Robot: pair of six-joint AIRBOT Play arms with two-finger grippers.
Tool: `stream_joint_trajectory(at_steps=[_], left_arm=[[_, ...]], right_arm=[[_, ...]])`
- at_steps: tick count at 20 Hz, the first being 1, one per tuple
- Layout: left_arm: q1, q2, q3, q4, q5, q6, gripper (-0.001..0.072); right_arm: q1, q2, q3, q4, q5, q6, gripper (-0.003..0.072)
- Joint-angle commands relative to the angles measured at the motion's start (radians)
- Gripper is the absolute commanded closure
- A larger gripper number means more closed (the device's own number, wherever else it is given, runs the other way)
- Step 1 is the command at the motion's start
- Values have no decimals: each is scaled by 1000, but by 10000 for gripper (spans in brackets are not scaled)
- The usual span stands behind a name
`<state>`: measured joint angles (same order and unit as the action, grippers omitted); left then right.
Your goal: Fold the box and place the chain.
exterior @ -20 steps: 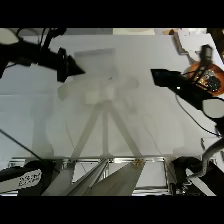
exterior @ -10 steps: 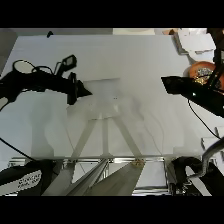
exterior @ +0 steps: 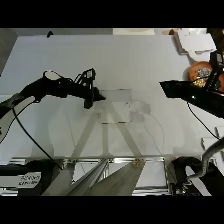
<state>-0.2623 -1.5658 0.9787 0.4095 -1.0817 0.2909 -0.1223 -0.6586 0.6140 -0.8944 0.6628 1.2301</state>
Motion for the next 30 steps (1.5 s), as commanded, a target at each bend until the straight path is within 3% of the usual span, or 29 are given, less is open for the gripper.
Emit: stream_joint_trajectory(at_steps=[1, 13, 30], left_arm=[[-5, -47, 0, -49, 24, 80, 705], [0, -55, 0, 77, 14, 95, 706], [2, -87, 0, 71, 39, 94, 696]], right_arm=[[-1, 1, 1, -8, 3, 0, 187], [0, 1, 1, -26, 4, 0, 187], [-1, 1, 1, -26, -3, 0, 187]])
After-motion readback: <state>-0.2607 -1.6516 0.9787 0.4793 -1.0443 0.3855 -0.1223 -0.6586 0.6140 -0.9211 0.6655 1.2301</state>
